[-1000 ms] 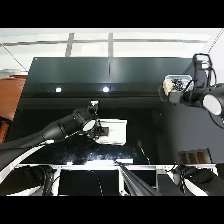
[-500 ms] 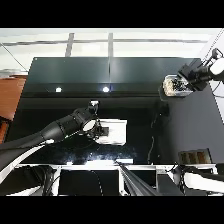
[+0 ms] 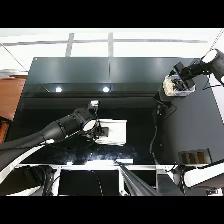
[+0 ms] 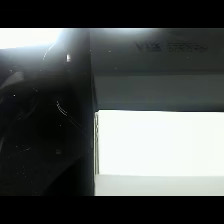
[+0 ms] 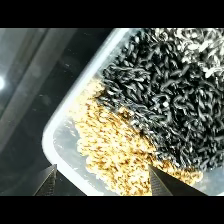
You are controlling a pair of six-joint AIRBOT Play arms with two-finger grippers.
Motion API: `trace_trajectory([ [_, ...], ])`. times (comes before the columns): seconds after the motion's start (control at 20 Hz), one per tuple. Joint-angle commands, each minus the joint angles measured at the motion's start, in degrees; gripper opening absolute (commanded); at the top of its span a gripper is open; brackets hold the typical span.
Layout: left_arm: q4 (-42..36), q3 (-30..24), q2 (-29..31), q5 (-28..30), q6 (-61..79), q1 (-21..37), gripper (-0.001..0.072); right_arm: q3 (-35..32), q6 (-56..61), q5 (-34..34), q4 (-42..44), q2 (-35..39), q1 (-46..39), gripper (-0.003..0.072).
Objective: Fold the box and place the chain.
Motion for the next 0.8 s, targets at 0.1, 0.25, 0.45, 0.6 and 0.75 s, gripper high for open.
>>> trace_trajectory([
  [0.1, 0.2, 0.1, 0.0, 0.0, 0.0, 0.0, 0.0032, 0.9, 1.7, 1.5, 0.5, -1.3, 0.1, 0.0606],
  [0.25, 0.2, 0.1, 0.0, 0.0, 0.0, 0.0, 0.0033, 0.9, 1.7, 1.9, 0.3, -1.9, 0.1, 0.0606],
  [0.45, 0.2, 0.1, 0.0, 0.1, 0.0, 0.0, 0.0032, 0.9, 1.4, 1.5, 0.7, -3.2, 0.5, 0.0606],
  [0.6, 0.2, 0.1, 0.0, 0.0, 0.0, 0.0, 0.0032, 0.9, 1.4, 0.9, 0.8, -3.9, 0.6, 0.0606],
  [0.75, 0.4, 0.1, 0.0, 0.2, 0.0, 0.2, 0.0032, 0.9, 0.2, 0.2, 1.1, -4.1, 0.6, 0.0605],
])
